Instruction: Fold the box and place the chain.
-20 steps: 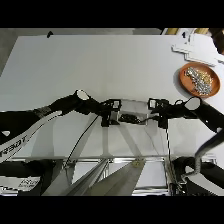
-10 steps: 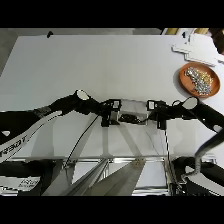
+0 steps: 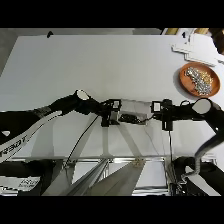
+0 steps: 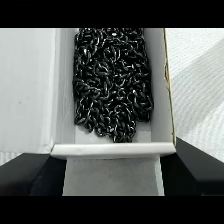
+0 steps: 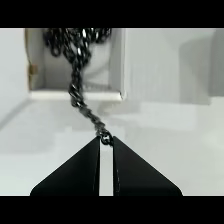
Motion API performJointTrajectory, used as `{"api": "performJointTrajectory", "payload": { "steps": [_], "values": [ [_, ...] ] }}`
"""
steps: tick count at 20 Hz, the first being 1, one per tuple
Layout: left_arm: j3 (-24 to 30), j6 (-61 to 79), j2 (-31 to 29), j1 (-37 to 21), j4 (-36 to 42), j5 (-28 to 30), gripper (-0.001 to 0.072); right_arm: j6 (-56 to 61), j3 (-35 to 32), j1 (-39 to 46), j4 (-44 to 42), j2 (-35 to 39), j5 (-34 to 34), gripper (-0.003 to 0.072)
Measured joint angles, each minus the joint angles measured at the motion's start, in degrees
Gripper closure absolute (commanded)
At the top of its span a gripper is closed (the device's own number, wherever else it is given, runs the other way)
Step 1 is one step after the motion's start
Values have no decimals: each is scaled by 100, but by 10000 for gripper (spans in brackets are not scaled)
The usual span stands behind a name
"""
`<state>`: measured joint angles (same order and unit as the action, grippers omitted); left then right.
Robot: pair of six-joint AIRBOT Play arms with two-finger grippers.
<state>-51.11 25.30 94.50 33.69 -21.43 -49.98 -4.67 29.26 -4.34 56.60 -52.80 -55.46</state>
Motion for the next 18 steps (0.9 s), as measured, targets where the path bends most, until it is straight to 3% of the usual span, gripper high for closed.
{"api": "performJointTrajectory", "payload": {
  "steps": [5, 12, 13, 14, 18],
  "values": [
    [0, 0, 0, 0, -2, 2, 502, 142, 0, -562, -1113, 885, -105, 667],
    [0, 0, 0, 0, -2, 2, 502, 264, 0, -1849, -1753, 533, 1281, 663],
    [0, 0, 0, 0, -2, 2, 502, 350, 4, -1939, -1801, 393, 1425, 584],
    [0, 0, 0, 0, 0, 2, 502, 452, 20, -2024, -1834, 245, 1541, 450],
    [0, 0, 0, 0, -2, 2, 502, 798, 470, -2253, -1825, -223, 1410, 447]
  ]
}}
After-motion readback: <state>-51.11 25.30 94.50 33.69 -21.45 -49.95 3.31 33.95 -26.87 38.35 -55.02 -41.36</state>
